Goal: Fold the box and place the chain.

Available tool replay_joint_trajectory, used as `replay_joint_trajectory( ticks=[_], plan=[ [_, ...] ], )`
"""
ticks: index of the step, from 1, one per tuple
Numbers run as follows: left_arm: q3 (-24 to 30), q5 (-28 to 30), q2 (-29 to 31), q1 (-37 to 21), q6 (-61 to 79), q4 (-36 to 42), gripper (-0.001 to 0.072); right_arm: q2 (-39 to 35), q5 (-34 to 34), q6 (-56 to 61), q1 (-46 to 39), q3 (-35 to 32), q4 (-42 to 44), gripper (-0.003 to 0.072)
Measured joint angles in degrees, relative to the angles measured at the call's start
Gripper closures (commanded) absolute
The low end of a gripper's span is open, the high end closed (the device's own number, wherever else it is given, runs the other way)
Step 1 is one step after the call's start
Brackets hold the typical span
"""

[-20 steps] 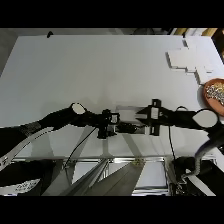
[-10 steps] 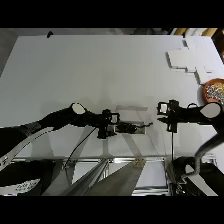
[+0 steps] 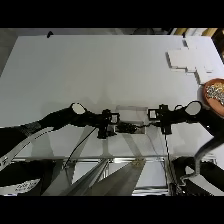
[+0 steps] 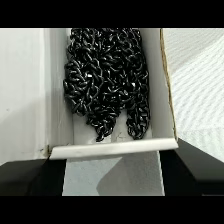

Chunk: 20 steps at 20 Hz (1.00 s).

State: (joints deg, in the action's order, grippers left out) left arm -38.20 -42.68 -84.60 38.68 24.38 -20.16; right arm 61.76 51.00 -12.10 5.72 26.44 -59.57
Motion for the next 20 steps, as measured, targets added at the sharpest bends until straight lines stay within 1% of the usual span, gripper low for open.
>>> replay_joint_trajectory(
  ticks=[1,2,4,6,9,12,16,18,20],
  plan=[
    [0.0,0.0,0.0,0.0,0.0,0.0,0.0396,0.4,-0.4,-0.2,0.4,0.0,-0.1,0.049],
    [0.0,0.0,0.0,0.0,0.0,0.0,0.0396,0.7,-0.7,-0.2,0.7,0.0,-0.1,0.0519],
    [0.0,0.0,0.0,0.0,0.0,0.0,0.0396,1.0,-0.8,-0.4,1.0,0.0,-0.2,0.0615],
    [0.0,0.0,0.0,0.0,0.0,0.0,0.0396,1.3,-0.8,-0.4,1.3,0.0,-0.1,0.0669],
    [0.0,0.0,0.0,0.0,0.0,0.0,0.0396,1.1,-0.3,-0.3,1.4,0.0,-0.5,0.0668],
    [0.0,0.0,0.0,0.0,0.0,0.0,0.0396,-2.2,2.0,1.9,1.4,-0.1,-2.4,0.0667],
    [0.0,0.0,0.0,0.0,0.0,0.0,0.0396,-11.4,6.0,6.0,1.4,-0.1,-3.0,0.0667],
    [0.0,0.0,0.0,0.0,0.0,0.0,0.0396,-16.3,8.3,7.4,1.4,-0.1,-0.2,0.0667],
    [0.0,0.0,0.0,0.0,0.0,0.0,0.0396,-20.3,11.3,8.2,1.4,-0.1,5.0,0.0667]
  ],
)
